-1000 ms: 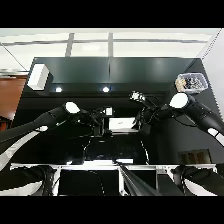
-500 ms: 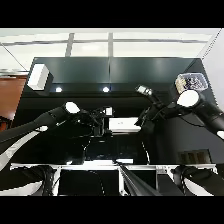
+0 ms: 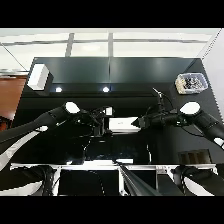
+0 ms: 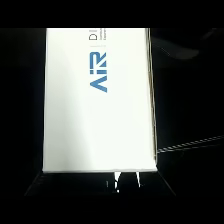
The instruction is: Fold the box and place the chain.
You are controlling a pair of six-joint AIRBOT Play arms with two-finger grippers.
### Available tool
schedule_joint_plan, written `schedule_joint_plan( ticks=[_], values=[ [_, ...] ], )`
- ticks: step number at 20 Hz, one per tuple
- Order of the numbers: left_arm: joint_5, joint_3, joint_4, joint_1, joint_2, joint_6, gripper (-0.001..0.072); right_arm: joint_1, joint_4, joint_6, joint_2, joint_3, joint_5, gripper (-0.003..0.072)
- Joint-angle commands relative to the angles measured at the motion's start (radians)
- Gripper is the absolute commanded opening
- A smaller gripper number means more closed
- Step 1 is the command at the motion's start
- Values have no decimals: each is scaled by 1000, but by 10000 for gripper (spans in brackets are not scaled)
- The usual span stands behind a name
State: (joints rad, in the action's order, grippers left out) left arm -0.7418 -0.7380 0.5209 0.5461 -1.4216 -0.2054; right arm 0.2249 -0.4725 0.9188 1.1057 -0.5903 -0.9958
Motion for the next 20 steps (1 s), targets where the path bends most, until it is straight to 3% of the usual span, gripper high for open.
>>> schedule_joint_plan(
  ticks=[1,10,14,15,16,18,20],
  values=[
    [1,0,-7,0,-1,0,444,2,36,21,43,23,66,13],
    [2,0,-7,0,-1,0,444,2,-78,102,50,19,48,12],
    [8,-2,-6,0,0,0,457,-47,-80,103,-5,-89,-134,13],
    [6,-6,-3,0,3,2,627,-76,-80,115,-39,-121,-186,13],
    [5,-11,-1,0,12,19,715,-122,-82,122,-82,-144,-241,13],
    [-4,-19,37,-6,44,71,716,-245,-109,129,-182,-147,-321,13],
    [-85,-42,92,-13,93,161,715,-370,-235,178,-272,-146,-377,13]
  ],
)
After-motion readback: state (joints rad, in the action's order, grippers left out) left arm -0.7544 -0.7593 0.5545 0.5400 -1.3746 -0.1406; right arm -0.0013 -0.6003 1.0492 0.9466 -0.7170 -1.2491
